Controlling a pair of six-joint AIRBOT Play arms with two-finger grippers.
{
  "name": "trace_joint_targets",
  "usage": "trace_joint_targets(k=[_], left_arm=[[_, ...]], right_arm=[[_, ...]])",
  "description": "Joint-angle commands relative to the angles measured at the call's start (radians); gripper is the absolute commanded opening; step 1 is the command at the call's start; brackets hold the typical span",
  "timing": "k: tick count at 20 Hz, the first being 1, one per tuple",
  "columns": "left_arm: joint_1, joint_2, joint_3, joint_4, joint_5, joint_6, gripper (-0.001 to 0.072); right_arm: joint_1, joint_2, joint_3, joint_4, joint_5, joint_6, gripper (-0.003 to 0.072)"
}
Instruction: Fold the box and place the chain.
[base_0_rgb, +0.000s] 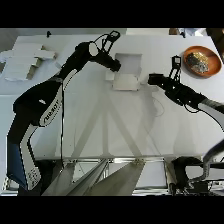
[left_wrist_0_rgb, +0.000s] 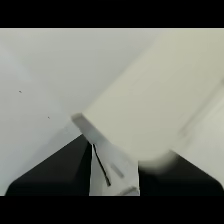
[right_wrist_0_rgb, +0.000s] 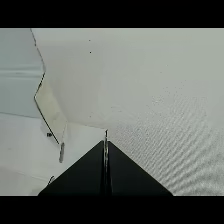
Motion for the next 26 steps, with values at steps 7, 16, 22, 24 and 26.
trace_joint_targets(k=[7,16,22,24,26], left_arm=[[-0.008,0.002,0.002,0.067,0.03,0.189,0.0276],[-0.007,-0.043,0.0,0.034,0.014,0.236,0.0276],[0.032,-0.056,0.0,-0.077,0.012,0.271,0.0275],[0.037,-0.056,0.0,-0.09,0.008,0.267,0.0208],[0.038,-0.056,0.0,-0.103,0.006,0.268,0.0085]], right_arm=[[0.0,0.001,0.0,0.0,0.002,0.0,0.001],[0.0,0.001,0.0,0.0,0.002,0.0,0.001],[0.0,0.001,0.0,0.0,0.002,0.0,0.001],[0.0,0.001,0.0,0.0,0.002,0.0,0.001],[0.0,0.001,0.0,0.0,0.002,0.0,0.001]])
